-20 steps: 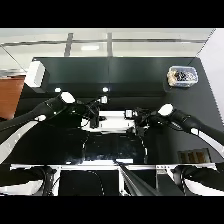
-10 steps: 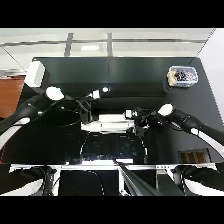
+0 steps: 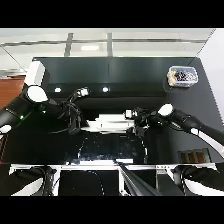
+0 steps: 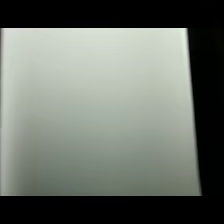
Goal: Fold the box and place the chain.
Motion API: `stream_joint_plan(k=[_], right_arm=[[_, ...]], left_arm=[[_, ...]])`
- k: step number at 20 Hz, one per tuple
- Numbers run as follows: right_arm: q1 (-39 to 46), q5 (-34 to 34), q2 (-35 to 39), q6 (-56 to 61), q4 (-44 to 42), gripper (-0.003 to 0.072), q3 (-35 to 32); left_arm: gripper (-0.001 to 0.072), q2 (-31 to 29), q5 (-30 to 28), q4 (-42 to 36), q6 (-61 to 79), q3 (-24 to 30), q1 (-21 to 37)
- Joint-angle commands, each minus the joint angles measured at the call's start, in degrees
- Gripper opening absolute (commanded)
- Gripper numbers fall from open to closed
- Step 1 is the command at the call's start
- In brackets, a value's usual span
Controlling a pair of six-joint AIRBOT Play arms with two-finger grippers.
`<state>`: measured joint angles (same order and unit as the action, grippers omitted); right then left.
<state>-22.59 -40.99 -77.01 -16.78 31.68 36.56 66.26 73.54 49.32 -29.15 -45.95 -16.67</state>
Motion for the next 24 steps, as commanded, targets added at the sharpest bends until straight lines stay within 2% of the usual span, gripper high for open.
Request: stream_joint_plan(k=[1,3,5,11,16,20,24], right_arm=[[-0.02,0.0,-0.04,0.04,-0.09,0.0132,-0.02],[-0.02,0.0,-0.04,0.04,-0.09,0.0132,-0.02],[-0.04,0.0,-0.04,0.04,-0.09,0.0132,-0.02],[-0.02,0.0,-0.04,0.04,-0.09,0.0132,-0.02],[-0.04,0.0,-0.04,0.04,-0.09,0.0132,-0.02],[-0.04,0.0,-0.04,0.04,-0.09,0.0132,-0.02],[-0.02,0.0,-0.04,0.04,-0.09,0.0131,-0.02]], left_arm=[[0.0026,-0.22,-1.4,-14.1,-1.51,5.44,-1.64],[0.0027,-0.2,-9.44,-24.48,3.52,8.68,-3.98],[0.0027,-0.11,-15.47,-29.35,7.63,9.18,-6.51],[0.0027,-0.09,-24.94,-30.32,8.22,8.59,-7.52],[0.0027,0.39,-41.13,-29.11,8.55,8.41,-7.61],[0.0026,6.16,-41.18,-21.4,2.91,4.66,-7.26],[0.0026,14.49,-33.18,-20.76,2.51,0.37,-7.26]])
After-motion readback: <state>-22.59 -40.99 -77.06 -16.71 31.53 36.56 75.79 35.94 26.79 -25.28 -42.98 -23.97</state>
